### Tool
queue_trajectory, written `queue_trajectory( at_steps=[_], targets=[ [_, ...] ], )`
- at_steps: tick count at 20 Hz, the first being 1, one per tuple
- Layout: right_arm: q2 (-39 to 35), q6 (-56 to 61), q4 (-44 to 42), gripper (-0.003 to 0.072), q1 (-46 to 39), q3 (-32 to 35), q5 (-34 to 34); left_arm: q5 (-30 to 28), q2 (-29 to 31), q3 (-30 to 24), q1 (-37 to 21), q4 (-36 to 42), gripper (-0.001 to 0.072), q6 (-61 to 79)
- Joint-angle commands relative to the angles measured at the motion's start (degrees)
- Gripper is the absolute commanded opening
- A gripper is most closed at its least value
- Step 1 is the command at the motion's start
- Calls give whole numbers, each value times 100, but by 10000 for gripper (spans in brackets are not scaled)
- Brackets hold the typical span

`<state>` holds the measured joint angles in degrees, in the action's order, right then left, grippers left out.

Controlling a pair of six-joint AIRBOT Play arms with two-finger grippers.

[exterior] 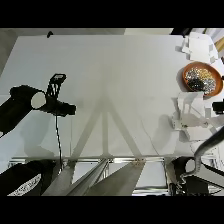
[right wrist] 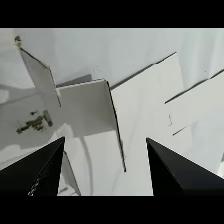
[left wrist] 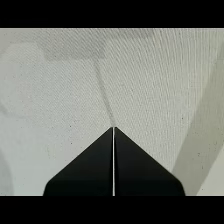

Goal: Fold the box and place the chain.

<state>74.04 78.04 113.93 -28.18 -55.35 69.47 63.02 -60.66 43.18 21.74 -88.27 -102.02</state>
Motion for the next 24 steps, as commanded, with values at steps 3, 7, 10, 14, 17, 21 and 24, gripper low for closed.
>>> queue_trajectory(
  at_steps=[3,7,10,14,17,21,24],
  targets=[
    [581,-138,223,528,-284,2,-243,-2,2,0,4,-2,11,0],
    [872,-35,153,265,-518,2,-199,-2,2,-2,4,-2,11,0],
    [793,-210,7,10,-516,2,-20,-2,2,-2,4,-2,11,0],
    [208,-848,-1143,9,-256,2,20,-2,2,-2,4,-2,11,2],
    [-422,-1434,-2758,8,0,212,46,-2,4,-2,4,-2,11,2],
    [-1613,-1755,-4323,8,564,1305,-448,-2,2,-2,4,-2,11,0],
    [-2492,-1919,-5132,8,1193,2267,-839,-2,4,0,4,-2,11,2]
  ],
)
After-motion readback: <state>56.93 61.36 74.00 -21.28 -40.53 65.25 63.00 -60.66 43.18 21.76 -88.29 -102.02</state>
